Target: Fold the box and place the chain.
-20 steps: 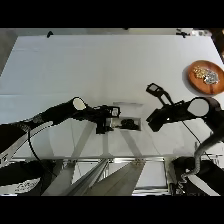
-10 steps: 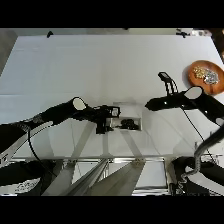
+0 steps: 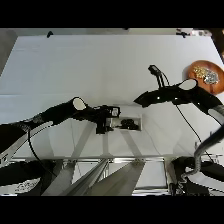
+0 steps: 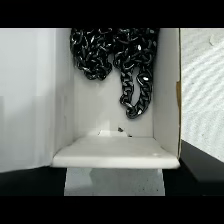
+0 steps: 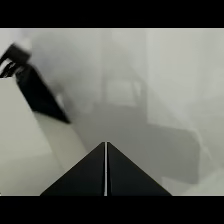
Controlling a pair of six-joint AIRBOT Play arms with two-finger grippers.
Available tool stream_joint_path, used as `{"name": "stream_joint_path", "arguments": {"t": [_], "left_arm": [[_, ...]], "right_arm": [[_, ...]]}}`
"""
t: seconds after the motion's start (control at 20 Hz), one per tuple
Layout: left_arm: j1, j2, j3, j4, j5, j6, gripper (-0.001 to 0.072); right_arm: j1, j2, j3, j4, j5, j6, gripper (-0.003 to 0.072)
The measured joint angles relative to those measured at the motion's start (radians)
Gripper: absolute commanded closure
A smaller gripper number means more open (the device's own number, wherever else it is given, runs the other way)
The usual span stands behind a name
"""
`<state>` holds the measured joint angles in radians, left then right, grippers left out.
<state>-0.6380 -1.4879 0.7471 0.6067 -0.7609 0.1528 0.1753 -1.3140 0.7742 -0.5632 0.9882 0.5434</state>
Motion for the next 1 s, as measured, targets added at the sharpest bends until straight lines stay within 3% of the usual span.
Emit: {"name": "stream_joint_path", "arguments": {"t": [0.35,0.5,0.6,0.7,1.0], "left_arm": [[0.0,0.0,0.0,0.0,0.0,0.0,0.0362],[0.0,0.0,0.0,0.0,0.0,0.0,0.0362],[0.0,0.0,0.0,0.0,0.0,0.0,0.0362],[0.0,0.0,0.0,0.0,0.0,0.0,0.0362],[0.0,0.0,0.0,0.0,0.0,0.0,0.0362]], "right_arm": [[0.08,0.042,0.005,-0.035,0.067,-0.089,0.065],[0.088,0.093,0.005,-0.117,0.082,-0.093,0.049],[0.091,0.12,0.005,-0.166,0.11,-0.095,0.0479],[0.101,0.134,0.005,-0.198,0.143,-0.096,0.0357],[0.183,0.147,0.005,-0.32,0.182,-0.094,0.0345]]}}
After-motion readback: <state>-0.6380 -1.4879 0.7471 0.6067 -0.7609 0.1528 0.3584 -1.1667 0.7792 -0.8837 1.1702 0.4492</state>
